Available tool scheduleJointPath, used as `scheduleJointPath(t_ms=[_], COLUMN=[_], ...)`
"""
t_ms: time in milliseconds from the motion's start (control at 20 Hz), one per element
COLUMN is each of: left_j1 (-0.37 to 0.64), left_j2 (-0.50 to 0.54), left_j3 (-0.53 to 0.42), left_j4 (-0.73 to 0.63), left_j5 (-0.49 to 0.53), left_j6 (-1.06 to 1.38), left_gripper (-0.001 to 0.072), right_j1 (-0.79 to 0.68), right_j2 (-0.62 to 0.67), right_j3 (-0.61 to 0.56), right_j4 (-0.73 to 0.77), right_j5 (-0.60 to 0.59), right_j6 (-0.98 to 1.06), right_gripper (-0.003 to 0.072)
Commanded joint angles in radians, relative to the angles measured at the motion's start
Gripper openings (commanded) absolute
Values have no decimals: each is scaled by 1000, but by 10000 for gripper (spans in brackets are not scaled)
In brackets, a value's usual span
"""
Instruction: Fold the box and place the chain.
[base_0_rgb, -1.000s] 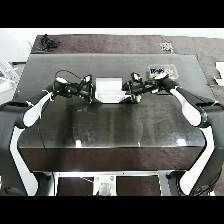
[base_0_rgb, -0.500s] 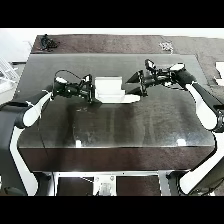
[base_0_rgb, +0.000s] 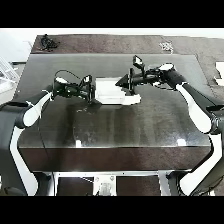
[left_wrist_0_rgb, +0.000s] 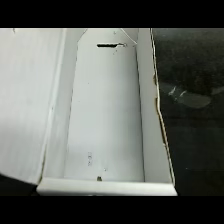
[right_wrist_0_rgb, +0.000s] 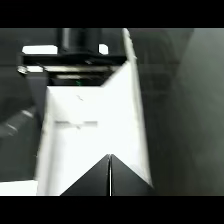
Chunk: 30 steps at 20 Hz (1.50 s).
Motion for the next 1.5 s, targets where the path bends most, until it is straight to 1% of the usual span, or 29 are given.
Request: scheduleJointPath(t_ms=[0,150,250,400,550,650,850,900,950,1100,1150,1200,1250,1300,1450], left_j1=[1,1,1,1,1,1,1,1,1,1,1,1,1,1,1], left_j2=[1,1,0,1,0,1,1,1,1,1,1,1,1,1,0], left_j3=[0,0,0,0,0,0,0,0,0,0,0,0,0,0,0], left_j4=[-2,-2,-2,-2,-2,-2,-2,-2,-2,-2,-2,-3,-2,-3,-2], left_j5=[-3,-3,-3,-2,0,0,0,0,0,0,0,0,0,0,0], left_j6=[0,0,0,0,1,0,0,0,1,0,0,0,0,0,0], left_gripper=[525,526,525,526,526,525,525,525,525,525,525,526,525,525,525], right_j1=[15,16,16,18,16,16,9,1,-4,-12,-24,-35,-42,-42,-40], right_j2=[-18,-48,-64,-68,-63,-29,93,127,173,318,326,322,316,309,285], right_j3=[1,2,2,2,21,38,32,19,-18,-221,-267,-299,-322,-338,-345], right_j4=[-34,-88,-136,-251,-266,-260,-237,-237,-223,-211,-210,-211,-211,-212,-222], right_j5=[-145,-222,-228,-220,-217,-224,-232,-232,-236,-327,-311,-266,-240,-237,-204], right_j6=[13,13,17,61,61,61,89,99,90,64,64,55,36,34,34], right_gripper=[10,8,8,8,8,6,3,4,4,6,7,53,361,595,593])
